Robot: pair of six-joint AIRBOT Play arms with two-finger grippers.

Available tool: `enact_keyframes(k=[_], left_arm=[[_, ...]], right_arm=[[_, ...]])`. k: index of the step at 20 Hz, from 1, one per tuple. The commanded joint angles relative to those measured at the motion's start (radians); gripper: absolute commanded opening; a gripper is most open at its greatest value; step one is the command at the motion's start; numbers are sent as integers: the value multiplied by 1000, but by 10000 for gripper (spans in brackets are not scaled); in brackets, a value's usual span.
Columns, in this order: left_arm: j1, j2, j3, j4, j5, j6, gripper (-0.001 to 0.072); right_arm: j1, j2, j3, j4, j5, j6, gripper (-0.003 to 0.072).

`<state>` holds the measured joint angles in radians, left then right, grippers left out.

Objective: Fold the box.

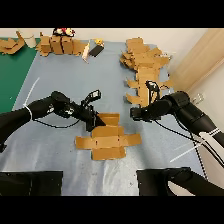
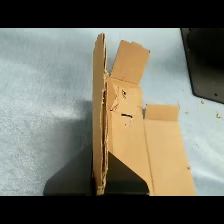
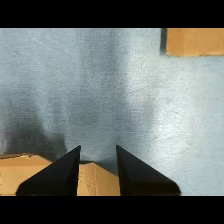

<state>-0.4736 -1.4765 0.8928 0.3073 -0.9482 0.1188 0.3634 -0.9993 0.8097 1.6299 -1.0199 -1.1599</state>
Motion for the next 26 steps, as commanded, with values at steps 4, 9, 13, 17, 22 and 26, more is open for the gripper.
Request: enact_keyframes(k=[4, 9, 13, 17, 22, 26], left_arm=[[-32, 61, -3, 7, 100, 48, 8], [-36, 137, -38, -52, 180, 146, 8], [-90, 144, -134, -56, 269, 217, 8], [-119, 145, -185, -73, 278, 263, 8], [-119, 151, -196, -83, 285, 281, 8], [-119, 203, -196, -154, 346, 391, 8]], right_arm=[[0, -3, 0, 2, 4, 0, 332], [0, -3, 0, 2, 29, 0, 332], [0, -3, 0, 2, 34, 0, 332], [0, -3, 0, 4, 42, 0, 332], [0, -3, 0, 9, 43, 0, 332], [0, -3, 0, 9, 43, 0, 332]])
